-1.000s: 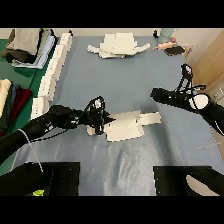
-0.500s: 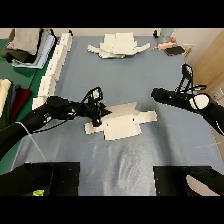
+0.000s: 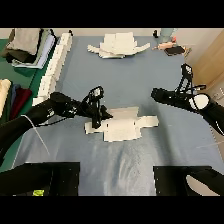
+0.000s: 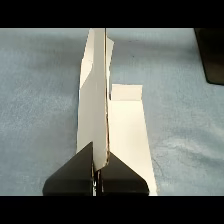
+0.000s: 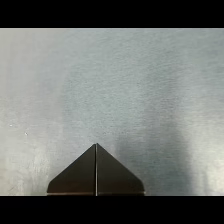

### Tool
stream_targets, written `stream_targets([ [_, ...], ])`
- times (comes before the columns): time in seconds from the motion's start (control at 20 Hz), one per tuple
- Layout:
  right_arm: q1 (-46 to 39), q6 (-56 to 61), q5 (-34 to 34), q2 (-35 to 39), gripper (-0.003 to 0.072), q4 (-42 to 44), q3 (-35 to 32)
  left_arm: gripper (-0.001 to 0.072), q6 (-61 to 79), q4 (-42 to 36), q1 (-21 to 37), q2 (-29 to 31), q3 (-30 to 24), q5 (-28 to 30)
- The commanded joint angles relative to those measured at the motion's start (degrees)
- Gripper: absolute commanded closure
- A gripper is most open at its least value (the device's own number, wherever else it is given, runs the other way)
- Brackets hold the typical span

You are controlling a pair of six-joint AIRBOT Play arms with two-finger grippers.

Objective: Fold the box.

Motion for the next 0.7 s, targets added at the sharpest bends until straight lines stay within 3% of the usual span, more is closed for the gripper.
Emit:
stream_targets([
  [0.0,0.0,0.0,0.0,0.0,0.0686,0.0,0.0,0.0694,-3.5,4.3,1.4,-2.0,3.6,-0.5],
  [0.25,0.0,0.0,0.1,0.0,0.0686,0.0,0.0,0.0694,-5.5,4.2,2.1,-5.2,8.5,-3.9],
  [0.45,0.0,0.0,0.3,0.0,0.0686,-0.4,0.0,0.0695,-6.7,2.6,1.2,-6.1,7.5,-7.8],
  [0.65,0.0,0.0,0.8,0.0,0.0686,-0.4,0.0,0.0695,-5.9,2.2,-0.3,-6.1,5.0,-6.4],
])
